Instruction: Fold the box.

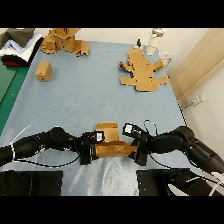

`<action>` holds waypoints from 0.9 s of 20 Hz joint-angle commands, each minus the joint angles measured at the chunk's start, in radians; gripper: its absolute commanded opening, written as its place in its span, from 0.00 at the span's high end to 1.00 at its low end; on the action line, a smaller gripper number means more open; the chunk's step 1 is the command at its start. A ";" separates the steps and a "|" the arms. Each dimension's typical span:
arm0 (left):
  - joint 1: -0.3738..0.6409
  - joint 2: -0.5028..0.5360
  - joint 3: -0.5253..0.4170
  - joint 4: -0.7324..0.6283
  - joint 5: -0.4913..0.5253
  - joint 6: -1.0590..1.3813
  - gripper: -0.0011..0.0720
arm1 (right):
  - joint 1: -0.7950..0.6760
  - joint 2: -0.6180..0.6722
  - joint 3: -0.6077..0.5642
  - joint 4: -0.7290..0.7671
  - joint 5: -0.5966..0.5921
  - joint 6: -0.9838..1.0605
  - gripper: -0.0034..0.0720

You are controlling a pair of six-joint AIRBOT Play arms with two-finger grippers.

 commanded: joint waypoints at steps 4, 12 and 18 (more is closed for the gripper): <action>0.000 0.000 0.000 0.000 0.000 0.000 0.36 | 0.020 -0.136 -0.011 0.039 0.209 -0.278 0.24; 0.000 0.000 0.000 0.000 0.000 0.000 0.36 | 0.107 -0.147 -0.011 0.111 0.239 -0.400 0.76; 0.000 0.000 0.000 0.000 0.000 0.000 0.36 | 0.174 -0.183 -0.011 0.113 0.301 -0.400 0.74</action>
